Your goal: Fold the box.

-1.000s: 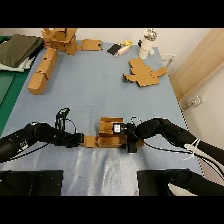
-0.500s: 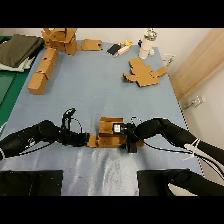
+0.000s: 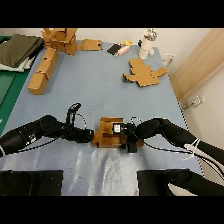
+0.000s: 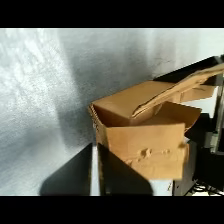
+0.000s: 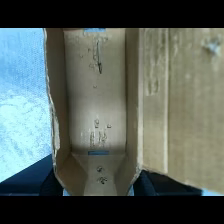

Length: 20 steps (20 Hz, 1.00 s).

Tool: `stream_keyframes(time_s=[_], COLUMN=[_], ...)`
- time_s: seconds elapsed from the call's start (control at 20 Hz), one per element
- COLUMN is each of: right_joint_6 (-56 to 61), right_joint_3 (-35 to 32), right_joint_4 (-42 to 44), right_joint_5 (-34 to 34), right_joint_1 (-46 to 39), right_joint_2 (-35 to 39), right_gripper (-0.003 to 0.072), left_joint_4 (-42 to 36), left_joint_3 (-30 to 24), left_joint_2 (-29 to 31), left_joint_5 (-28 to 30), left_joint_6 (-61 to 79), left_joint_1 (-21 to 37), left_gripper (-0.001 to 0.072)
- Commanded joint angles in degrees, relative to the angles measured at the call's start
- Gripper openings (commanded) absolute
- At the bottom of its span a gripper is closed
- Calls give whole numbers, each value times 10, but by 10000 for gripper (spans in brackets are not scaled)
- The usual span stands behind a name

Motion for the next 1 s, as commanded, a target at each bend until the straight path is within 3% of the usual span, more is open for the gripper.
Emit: stream_keyframes(time_s=[0.0, 0.6, 0.65, 0.7, 0.95], right_joint_6=[0, 0, 0, 0, 0], right_joint_3=[0, 0, 0, 0, 0], right_joint_4=[0, 0, 0, 0, 0], right_joint_5=[0, 0, 0, 0, 0], right_joint_1=[0, 0, 0, 0, 0], right_joint_2=[0, 0, 0, 0, 0], right_gripper=[509, 509, 509, 510, 510], left_joint_4=[10, 6, 3, -7, -22], left_joint_3=[19, 46, 46, 46, 46], left_joint_2=[0, -1, -1, -2, -12], left_joint_5=[-17, -88, -87, -85, -47], left_joint_6=[-15, -12, -8, -8, -9], left_joint_1=[-3, 10, 9, 9, 9], left_gripper=[307, 308, 370, 499, 505])
